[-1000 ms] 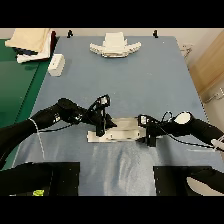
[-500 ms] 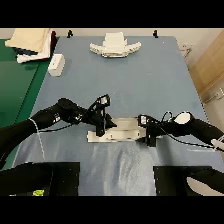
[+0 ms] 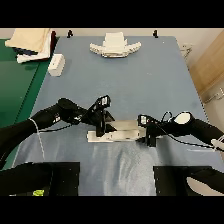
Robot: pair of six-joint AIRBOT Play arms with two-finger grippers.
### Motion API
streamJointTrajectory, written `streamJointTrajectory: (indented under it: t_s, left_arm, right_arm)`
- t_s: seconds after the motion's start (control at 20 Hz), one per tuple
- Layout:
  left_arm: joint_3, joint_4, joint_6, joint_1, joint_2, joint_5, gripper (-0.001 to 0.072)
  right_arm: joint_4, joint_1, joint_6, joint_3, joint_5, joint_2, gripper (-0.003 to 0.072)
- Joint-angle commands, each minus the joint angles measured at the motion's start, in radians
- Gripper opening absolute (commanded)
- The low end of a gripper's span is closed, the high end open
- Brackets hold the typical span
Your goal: Fold the box.
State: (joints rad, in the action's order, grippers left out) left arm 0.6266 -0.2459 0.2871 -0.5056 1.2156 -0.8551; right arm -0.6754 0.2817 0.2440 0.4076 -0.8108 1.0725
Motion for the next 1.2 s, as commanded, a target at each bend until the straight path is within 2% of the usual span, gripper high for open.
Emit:
streamJointTrajectory:
  t_s: [0.0, 0.15, 0.2, 0.25, 0.4, 0.5, 0.55, 0.6, 0.65, 0.75, 0.85, 0.95, 1.05, 1.15]
  left_arm:
    - [0.0, 0.0, 0.0, 0.003, -0.001, 0.027, 0.0427]
    - [0.0, -0.064, -0.128, 0.019, -0.04, 0.047, 0.043]
    - [0.0, -0.129, -0.227, 0.032, -0.07, 0.041, 0.0498]
    - [0.0, -0.215, -0.379, 0.047, -0.11, 0.04, 0.0617]
    - [0.0, -0.442, -0.763, 0.085, -0.249, -0.037, 0.0596]
    - [0.001, -0.492, -0.932, 0.088, -0.337, -0.099, 0.0584]
    - [0.001, -0.491, -1.001, 0.088, -0.373, -0.115, 0.052]
    - [0.003, -0.491, -1.055, 0.088, -0.403, -0.142, 0.0216]
    - [0.004, -0.486, -1.064, 0.087, -0.43, -0.169, 0.0016]
    - [0.004, -0.403, -1.198, 0.073, -0.447, -0.195, 0.0015]
    - [0.004, -0.281, -1.304, 0.01, -0.435, -0.191, 0.0015]
    - [0.004, -0.216, -1.426, -0.091, -0.394, -0.133, 0.0015]
    - [0.008, -0.221, -1.593, -0.188, -0.316, -0.049, 0.0015]
    - [0.025, -0.22, -1.613, -0.234, -0.225, 0.032, 0.0014]
  right_arm:
    - [-0.001, 0.0, 0.001, 0.0, 0.0, 0.0, 0.0511]
    - [-0.001, 0.0, 0.001, 0.0, 0.0, 0.0, 0.0511]
    - [-0.001, 0.0, 0.001, 0.0, 0.0, 0.0, 0.0512]
    - [-0.001, 0.0, 0.001, 0.0, 0.0, 0.0, 0.0511]
    - [-0.001, 0.0, 0.001, 0.0, 0.0, 0.0, 0.0511]
    - [-0.001, 0.0, 0.001, 0.0, 0.0, 0.0, 0.0511]
    - [-0.001, 0.0, 0.001, 0.0, 0.0, 0.0, 0.0512]
    - [-0.001, 0.0, 0.001, 0.0, 0.0, 0.0, 0.0512]
    - [-0.001, 0.0, 0.001, 0.0, 0.0, 0.0, 0.0512]
    - [-0.001, 0.0, 0.001, 0.0, 0.0, 0.0, 0.0512]
    - [-0.001, 0.0, 0.001, 0.0, 0.0, 0.0, 0.0511]
    - [-0.001, 0.0, 0.001, 0.0, 0.0, 0.0, 0.0512]
    - [-0.001, 0.0, 0.001, 0.0, 0.0, 0.0, 0.0512]
    - [-0.001, 0.0, 0.001, 0.0, 0.0, 0.0, 0.0511]
